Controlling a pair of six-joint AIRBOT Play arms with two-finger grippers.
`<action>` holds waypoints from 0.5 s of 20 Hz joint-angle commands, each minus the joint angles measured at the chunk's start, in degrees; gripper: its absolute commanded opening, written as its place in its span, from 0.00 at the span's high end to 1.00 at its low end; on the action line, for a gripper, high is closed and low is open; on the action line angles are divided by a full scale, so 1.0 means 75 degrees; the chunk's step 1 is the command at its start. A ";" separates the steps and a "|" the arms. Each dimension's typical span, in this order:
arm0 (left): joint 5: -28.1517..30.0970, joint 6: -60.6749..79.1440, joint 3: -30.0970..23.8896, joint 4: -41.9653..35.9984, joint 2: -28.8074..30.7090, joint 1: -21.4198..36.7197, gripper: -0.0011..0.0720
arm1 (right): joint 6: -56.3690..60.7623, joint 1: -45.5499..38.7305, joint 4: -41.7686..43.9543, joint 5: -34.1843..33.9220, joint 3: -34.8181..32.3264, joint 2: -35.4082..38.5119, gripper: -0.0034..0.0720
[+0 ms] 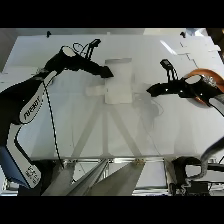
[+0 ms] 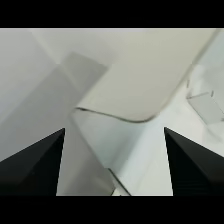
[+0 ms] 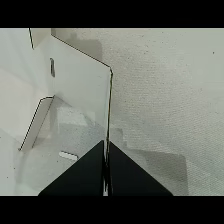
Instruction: Fold the box and place the chain.
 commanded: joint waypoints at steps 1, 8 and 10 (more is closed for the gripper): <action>-0.0428 0.0685 0.0009 -0.0128 -0.0003 -0.0073 0.14 | 0.0003 0.0009 0.0003 0.0000 0.0000 -0.0006 0.94; -0.0790 0.1722 0.0009 -0.0093 0.0012 -0.0090 0.63 | 0.0003 0.0009 0.0003 0.0003 0.0000 -0.0006 0.94; -0.1064 0.2078 0.0009 -0.0076 0.0009 -0.0090 0.72 | 0.0003 0.0009 0.0003 0.0003 0.0000 -0.0006 0.94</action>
